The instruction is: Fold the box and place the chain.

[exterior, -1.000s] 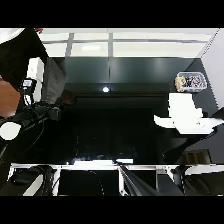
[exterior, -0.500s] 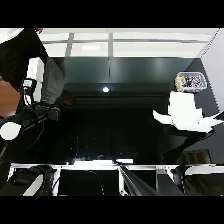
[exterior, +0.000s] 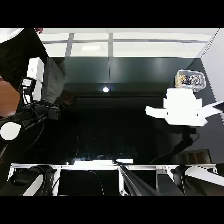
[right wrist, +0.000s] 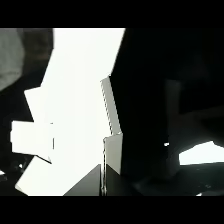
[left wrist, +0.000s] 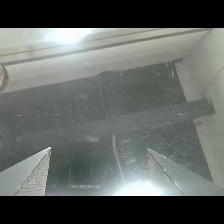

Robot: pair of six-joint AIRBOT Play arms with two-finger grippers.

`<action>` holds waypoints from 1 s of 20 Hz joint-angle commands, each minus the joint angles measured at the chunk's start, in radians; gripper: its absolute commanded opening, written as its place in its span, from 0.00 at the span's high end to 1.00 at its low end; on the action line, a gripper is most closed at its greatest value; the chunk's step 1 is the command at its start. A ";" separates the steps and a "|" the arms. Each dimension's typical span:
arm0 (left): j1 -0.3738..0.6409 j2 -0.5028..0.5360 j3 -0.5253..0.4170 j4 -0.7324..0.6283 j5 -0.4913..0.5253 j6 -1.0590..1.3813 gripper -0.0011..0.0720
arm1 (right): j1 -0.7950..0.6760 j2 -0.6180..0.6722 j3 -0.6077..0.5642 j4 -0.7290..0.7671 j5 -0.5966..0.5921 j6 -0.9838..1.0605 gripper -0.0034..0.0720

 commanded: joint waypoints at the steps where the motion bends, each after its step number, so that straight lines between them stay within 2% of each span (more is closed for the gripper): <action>1: 0.000 0.000 0.000 0.000 0.004 0.000 0.04 | 0.095 0.140 -0.111 0.058 -0.043 0.024 0.94; 4: 0.000 0.000 0.000 -0.001 -0.004 0.000 0.03 | 0.273 0.192 -0.173 0.039 -0.046 0.042 0.94; 6: 0.000 0.000 0.000 0.000 -0.017 0.000 0.03 | 0.386 0.212 -0.217 0.044 -0.101 0.056 0.94; 8: 0.000 0.000 0.000 -0.021 -0.019 0.000 0.03 | 0.481 0.248 -0.285 0.088 -0.225 0.057 0.94; 11: -0.003 -0.001 0.000 -0.050 -0.018 0.000 0.03 | 0.652 0.318 -0.450 0.187 -0.432 -0.014 0.94; 14: -0.003 -0.014 0.000 -0.074 -0.015 0.000 0.03 | 0.865 0.353 -0.603 0.367 -0.703 -0.090 0.94; 16: -0.003 -0.043 0.000 -0.120 -0.014 0.000 0.03 | 0.994 0.353 -0.661 0.413 -0.851 -0.124 0.94; 17: -0.003 -0.062 0.000 -0.155 -0.015 0.000 0.03 | 1.034 0.353 -0.668 0.408 -0.885 -0.124 0.94; 20: -0.003 -0.125 0.005 -0.249 -0.016 0.000 0.03 | 1.054 0.354 -0.668 0.381 -0.865 -0.132 0.94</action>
